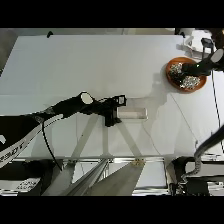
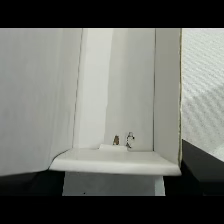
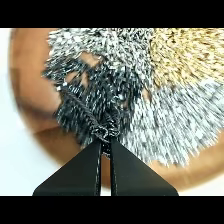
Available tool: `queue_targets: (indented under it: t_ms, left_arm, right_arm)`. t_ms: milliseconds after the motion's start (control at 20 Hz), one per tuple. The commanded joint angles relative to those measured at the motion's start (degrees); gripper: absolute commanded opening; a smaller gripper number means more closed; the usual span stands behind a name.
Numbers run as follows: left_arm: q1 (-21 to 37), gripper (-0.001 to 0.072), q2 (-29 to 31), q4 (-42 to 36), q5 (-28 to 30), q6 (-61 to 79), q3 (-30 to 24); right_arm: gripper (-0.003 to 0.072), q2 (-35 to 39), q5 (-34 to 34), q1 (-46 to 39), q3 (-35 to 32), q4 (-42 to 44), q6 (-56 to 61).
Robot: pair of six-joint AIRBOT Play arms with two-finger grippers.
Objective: Fold the box and place the chain.
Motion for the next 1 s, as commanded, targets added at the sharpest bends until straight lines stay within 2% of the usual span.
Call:
queue_targets:
  t_ms: [0, 100, 400, 600, 950]
  left_arm:
    - [0.0, 0.0089, 0.0, 0.0, 0.0, 0.0, 0.0]
    - [0.0, 0.0089, 0.0, 0.0, 0.0, 0.0, 0.0]
    - [0.0, 0.0089, 0.0, 0.0, 0.0, 0.0, 0.0]
    - [0.0, 0.0089, 0.0, 0.0, 0.0, 0.0, 0.0]
    - [0.0, 0.0089, 0.0, 0.0, 0.0, 0.0, 0.0]
  right_arm:
    - [0.0013, 8.0, 10.3, 0.0, 0.2, 0.3, -3.7]
    - [0.0012, 12.9, 16.7, 0.0, 0.2, 3.1, -6.0]
    - [0.0012, 24.1, 30.3, 0.2, 0.2, 21.3, -12.2]
    - [0.0012, 30.8, 35.3, 2.1, 0.2, 21.2, -12.5]
    - [0.0012, 39.7, 37.4, 9.1, 0.1, 22.4, -11.2]
